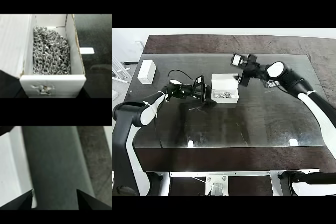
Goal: Fold the box and place the chain.
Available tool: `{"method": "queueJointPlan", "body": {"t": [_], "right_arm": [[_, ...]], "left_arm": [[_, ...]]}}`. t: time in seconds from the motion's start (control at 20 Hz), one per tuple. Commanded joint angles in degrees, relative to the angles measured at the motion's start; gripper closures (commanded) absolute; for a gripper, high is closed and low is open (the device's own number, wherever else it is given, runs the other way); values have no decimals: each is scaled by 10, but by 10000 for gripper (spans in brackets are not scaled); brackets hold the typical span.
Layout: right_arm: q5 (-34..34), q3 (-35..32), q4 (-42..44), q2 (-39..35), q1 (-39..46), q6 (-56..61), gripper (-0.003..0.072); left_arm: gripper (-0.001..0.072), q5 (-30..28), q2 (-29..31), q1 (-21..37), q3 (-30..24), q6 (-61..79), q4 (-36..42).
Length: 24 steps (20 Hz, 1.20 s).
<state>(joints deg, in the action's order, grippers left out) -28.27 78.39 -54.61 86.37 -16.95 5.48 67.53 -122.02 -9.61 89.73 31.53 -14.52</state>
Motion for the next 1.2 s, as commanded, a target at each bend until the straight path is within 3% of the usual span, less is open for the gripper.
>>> {"method": "queueJointPlan", "body": {"t": [0.0, 0.05, 0.1, 0.2, 0.35, 0.4, 0.85, 1.0, 1.15], "right_arm": [[28, 38, 80, -7, 32, -1, 261], [27, 43, 104, -5, 45, -1, 437], [21, 44, 124, -2, 59, -1, 536], [-45, 49, 160, 10, 89, -15, 609], [-216, 81, 253, 59, 139, -43, 610], [-242, 89, 286, 76, 152, -45, 610], [-322, 151, 332, 183, 147, -52, 644], [-344, 159, 330, 196, 139, -27, 644], [-408, 160, 320, 196, 138, -7, 644]], "left_arm": [[226, 0, 0, 0, 0, 0, 0], [225, 0, 0, 0, 0, 0, 0], [226, 0, 0, 0, 0, 0, 0], [226, 0, 0, 0, 0, 0, 0], [226, 0, 0, 0, 0, 0, 0], [226, 0, 0, 0, 0, 0, 0], [225, 0, 0, 0, 0, 0, 0], [226, 0, 0, 0, 0, 0, 0], [226, 0, 0, 0, 0, 0, 0]]}}
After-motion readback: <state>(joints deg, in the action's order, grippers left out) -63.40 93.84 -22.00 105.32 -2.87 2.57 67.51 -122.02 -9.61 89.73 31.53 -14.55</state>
